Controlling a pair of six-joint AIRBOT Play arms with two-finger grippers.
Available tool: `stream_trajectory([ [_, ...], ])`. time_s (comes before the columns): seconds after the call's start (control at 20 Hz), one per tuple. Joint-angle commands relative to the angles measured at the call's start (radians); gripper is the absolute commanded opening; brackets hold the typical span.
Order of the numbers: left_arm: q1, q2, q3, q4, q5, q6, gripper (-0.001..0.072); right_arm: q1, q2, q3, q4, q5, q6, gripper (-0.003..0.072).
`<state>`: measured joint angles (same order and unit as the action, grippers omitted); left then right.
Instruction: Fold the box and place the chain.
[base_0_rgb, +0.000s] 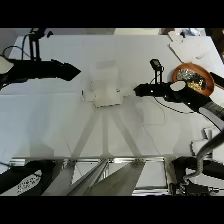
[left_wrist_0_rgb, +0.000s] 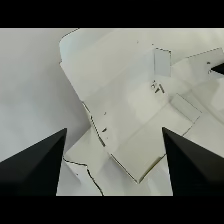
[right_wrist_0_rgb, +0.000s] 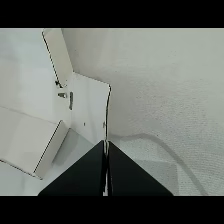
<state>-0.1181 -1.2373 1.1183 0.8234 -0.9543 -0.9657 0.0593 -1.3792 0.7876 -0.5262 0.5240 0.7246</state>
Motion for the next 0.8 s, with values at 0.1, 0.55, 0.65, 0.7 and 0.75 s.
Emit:
stream_trajectory([
  [0.1,-0.001,-0.338,0.274,0.007,-0.157,0.058,0.0694,0.001,0.001,0.0,0.0,0.0,0.0,0.0009],
  [0.55,-0.023,-0.763,0.636,-0.001,-0.375,0.118,0.0694,0.001,0.001,0.0,0.0,0.0,0.0,0.0009],
  [0.65,-0.037,-0.773,0.636,-0.005,-0.391,0.168,0.0694,0.001,0.001,0.0,0.0,0.0,0.0,0.0009],
  [0.7,-0.043,-0.774,0.636,-0.007,-0.402,0.191,0.0694,0.001,0.001,0.0,0.0,0.0,0.0,0.0009],
  [0.75,-0.05,-0.774,0.636,-0.007,-0.417,0.209,0.0694,0.001,0.001,0.0,0.0,0.0,0.0,0.0009],
])
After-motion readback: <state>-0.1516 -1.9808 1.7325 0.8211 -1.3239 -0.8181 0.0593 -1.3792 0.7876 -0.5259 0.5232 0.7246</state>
